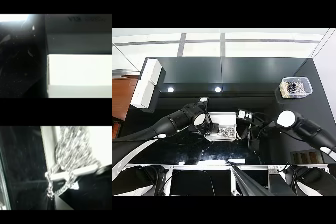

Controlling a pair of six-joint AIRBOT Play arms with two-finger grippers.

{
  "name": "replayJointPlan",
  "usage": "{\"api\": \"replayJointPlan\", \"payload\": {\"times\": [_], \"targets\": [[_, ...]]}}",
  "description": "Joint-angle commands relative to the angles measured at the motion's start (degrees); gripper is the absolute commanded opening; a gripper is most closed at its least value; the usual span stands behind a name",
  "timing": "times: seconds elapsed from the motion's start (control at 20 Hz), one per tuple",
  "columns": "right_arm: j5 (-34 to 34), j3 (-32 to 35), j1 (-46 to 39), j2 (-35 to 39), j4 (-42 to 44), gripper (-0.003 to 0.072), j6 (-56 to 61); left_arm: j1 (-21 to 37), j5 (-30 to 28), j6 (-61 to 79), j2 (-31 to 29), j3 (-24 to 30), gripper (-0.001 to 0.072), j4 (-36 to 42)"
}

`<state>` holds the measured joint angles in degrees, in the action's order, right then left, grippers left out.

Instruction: Fold the box and place the chain.

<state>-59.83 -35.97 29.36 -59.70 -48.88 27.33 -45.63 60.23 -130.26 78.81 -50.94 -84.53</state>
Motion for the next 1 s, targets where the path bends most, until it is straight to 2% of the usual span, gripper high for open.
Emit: {"api": "replayJointPlan", "payload": {"times": [0.0,0.1,0.3,0.55,0.6,0.65,0.7,0.75,0.85,0.95], "targets": [[-3.0,-4.8,-0.8,3.2,-0.2,0.0023,3.7,0.0,0.0,0.0,0.0,0.0,0.0031,0.0],[-3.6,-8.2,-0.8,3.9,1.9,0.0022,5.7,0.0,0.0,0.0,0.0,0.0,0.0031,0.0],[-2.8,-12.0,-0.8,3.9,12.7,0.0022,7.0,0.0,0.0,0.0,0.0,0.0,0.0031,0.0],[-0.9,-11.2,-0.7,1.9,12.0,0.0033,10.3,-0.1,0.0,0.0,0.0,0.0,0.0031,0.0],[0.4,-10.6,-0.7,1.4,11.1,0.0211,10.8,-0.1,0.0,0.0,0.0,0.0,0.0031,0.0],[1.6,-10.3,-0.7,1.1,8.5,0.0491,11.1,-0.1,0.0,0.0,0.0,0.0,0.0031,0.0],[2.8,-10.3,-1.0,1.1,3.8,0.0595,12.2,-0.1,0.0,0.0,0.0,0.0,0.0031,0.0],[3.1,-10.3,-1.9,1.1,0.3,0.0619,12.8,-0.1,0.0,0.0,0.0,0.0,0.0031,0.0],[2.9,-10.3,-4.7,1.1,-5.7,0.0620,12.5,-0.1,-0.1,0.0,0.0,0.0,0.0032,0.0],[2.4,-10.1,-5.7,0.9,-13.9,0.0620,7.2,-0.1,-0.2,0.0,0.0,0.0,0.0031,0.0]]}}
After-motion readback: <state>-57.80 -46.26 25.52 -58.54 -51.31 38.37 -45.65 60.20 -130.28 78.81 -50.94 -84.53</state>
